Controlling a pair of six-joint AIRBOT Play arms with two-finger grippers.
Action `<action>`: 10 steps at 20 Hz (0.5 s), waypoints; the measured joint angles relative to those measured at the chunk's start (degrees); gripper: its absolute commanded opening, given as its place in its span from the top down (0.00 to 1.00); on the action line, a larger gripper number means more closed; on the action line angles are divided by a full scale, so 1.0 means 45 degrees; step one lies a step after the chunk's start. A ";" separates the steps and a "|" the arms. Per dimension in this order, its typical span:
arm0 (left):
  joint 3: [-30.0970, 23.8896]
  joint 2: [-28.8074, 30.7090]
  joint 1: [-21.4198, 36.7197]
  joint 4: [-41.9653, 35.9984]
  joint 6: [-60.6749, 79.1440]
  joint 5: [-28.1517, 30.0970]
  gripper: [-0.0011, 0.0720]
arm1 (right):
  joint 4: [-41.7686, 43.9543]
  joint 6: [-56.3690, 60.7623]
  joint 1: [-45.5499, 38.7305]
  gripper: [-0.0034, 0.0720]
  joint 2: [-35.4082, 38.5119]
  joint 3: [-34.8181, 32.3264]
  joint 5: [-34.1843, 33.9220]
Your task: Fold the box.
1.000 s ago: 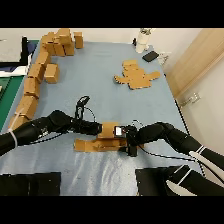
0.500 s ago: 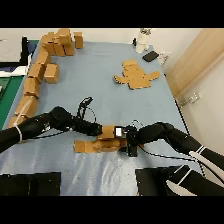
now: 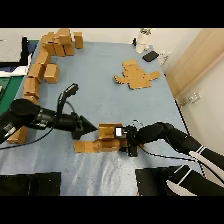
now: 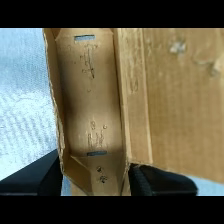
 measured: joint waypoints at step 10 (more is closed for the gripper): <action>-0.3201 0.3793 -0.1112 0.1899 0.3769 0.2137 0.03 | 0.0000 -0.0005 0.0000 0.28 0.0000 0.0000 0.0000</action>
